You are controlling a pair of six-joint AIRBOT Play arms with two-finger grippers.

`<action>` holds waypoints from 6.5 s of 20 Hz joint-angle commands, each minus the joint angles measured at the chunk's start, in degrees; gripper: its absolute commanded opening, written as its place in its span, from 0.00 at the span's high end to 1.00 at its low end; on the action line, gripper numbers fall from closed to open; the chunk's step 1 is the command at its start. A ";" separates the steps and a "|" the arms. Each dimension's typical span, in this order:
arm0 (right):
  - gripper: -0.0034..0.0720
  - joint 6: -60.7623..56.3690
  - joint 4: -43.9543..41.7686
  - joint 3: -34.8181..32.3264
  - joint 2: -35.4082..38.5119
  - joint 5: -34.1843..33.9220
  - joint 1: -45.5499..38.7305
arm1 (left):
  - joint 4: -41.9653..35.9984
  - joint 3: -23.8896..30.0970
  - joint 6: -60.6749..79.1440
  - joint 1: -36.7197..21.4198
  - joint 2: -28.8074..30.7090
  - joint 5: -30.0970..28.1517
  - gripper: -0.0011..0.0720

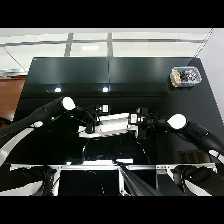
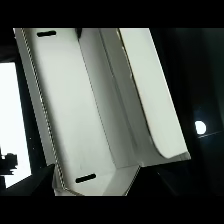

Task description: Fold the box and place the chain.

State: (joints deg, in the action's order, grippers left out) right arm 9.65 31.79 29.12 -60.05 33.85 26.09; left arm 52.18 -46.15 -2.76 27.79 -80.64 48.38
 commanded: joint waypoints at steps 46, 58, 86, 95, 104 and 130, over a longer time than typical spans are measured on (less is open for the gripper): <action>0.07 4.24 -3.10 0.42 -10.82 1.95 0.85 | -0.35 -3.08 -3.69 0.02 -0.55 1.81 0.94; 0.37 4.07 -1.66 0.44 -10.93 2.16 1.53 | -0.15 -3.10 -3.72 -0.02 -0.22 4.79 0.67; 0.79 5.62 -0.42 0.44 -10.93 4.90 1.53 | -11.08 1.20 -21.29 -5.97 7.72 -0.24 0.95; 0.79 5.62 -0.42 0.44 -10.93 4.90 1.53 | -4.68 -0.02 -22.14 -0.22 4.04 1.22 0.95; 0.79 5.55 -0.48 0.44 -10.93 4.72 1.53 | 0.22 0.55 -34.51 -14.86 18.25 12.63 0.94; 0.79 5.55 -0.48 0.44 -10.93 4.72 1.53 | -4.72 7.30 -1.92 -3.32 9.29 7.76 0.33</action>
State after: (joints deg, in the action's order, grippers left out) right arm 15.20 31.29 29.54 -70.94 38.52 27.57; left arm 47.90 -38.85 -4.80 24.43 -71.07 56.12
